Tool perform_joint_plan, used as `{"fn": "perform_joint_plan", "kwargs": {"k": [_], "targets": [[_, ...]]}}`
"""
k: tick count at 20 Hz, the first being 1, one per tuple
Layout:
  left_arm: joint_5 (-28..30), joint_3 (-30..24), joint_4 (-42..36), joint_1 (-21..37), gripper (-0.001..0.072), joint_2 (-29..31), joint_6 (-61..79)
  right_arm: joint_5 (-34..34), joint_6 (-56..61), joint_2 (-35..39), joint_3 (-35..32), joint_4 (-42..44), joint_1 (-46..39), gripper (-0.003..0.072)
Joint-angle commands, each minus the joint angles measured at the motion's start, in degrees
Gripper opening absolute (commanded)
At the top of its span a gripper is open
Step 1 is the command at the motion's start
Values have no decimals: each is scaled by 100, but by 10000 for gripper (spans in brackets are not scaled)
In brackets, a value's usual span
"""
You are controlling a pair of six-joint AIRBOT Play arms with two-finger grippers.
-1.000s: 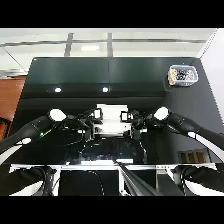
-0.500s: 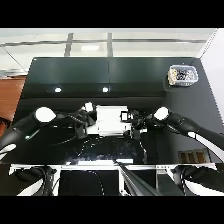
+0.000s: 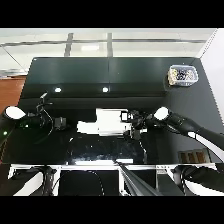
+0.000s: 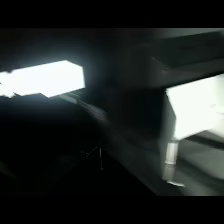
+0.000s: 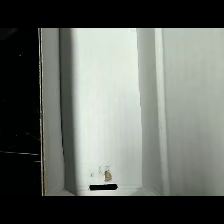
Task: Fold the box and place the chain.
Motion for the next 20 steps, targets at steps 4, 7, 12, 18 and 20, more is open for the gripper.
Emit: {"fn": "perform_joint_plan", "kwargs": {"k": [4, 7, 12, 18, 20], "targets": [[-319, 264, -1320, -236, 22, -1613, -44, 2, 2, 2, 7, 2, 0, 231], [-223, 413, -1635, -817, 24, -1725, -87, 4, 0, 2, 7, 0, 0, 231], [-743, 761, -1556, -1054, 30, -1725, 372, 2, 2, 2, 7, 2, 0, 231], [-981, 984, -1917, -1145, 643, -1725, 411, 2, 0, 2, 7, 2, 0, 232], [-1008, 1040, -2079, -1325, 641, -1725, 411, 2, 0, 2, 7, 2, 0, 232]]}}
